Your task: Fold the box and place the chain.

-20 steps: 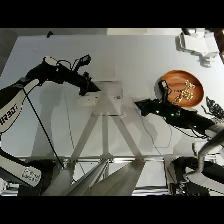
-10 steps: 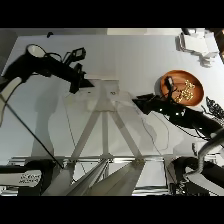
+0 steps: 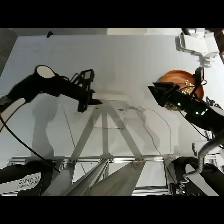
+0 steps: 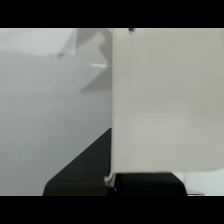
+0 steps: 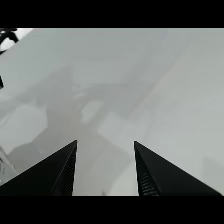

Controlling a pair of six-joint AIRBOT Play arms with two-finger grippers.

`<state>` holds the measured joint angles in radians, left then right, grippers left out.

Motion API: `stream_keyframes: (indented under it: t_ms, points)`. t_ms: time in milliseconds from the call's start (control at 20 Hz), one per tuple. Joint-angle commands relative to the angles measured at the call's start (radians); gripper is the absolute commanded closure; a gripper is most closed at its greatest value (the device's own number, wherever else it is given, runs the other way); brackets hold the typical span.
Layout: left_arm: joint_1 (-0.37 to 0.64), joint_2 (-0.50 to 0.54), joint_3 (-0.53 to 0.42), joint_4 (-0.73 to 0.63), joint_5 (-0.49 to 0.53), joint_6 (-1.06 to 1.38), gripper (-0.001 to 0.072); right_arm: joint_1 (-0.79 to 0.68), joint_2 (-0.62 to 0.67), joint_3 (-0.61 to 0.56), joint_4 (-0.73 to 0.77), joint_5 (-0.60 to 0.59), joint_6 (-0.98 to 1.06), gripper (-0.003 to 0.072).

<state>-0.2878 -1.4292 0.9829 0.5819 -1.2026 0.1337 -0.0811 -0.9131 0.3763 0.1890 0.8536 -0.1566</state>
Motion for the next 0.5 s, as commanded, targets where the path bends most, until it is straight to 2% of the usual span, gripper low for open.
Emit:
stream_keyframes:
  t_ms: [0,100,300,450]
  points:
    - [-0.066,-0.019,-0.04,-0.094,0.133,0.136,0.0705,-0.023,0.019,0.001,-0.067,-0.002,0.012,0.0291]
    - [-0.082,-0.034,-0.04,-0.102,0.179,0.147,0.0705,-0.023,0.019,0.001,-0.111,-0.004,0.055,0.0291]
    - [-0.067,-0.102,-0.04,-0.211,0.182,0.23,0.0705,-0.023,0.019,0.001,-0.166,-0.005,0.081,0.0292]
    - [-0.056,-0.151,-0.04,-0.204,0.183,0.245,0.0706,-0.023,0.018,0.001,-0.166,-0.005,0.081,0.0292]
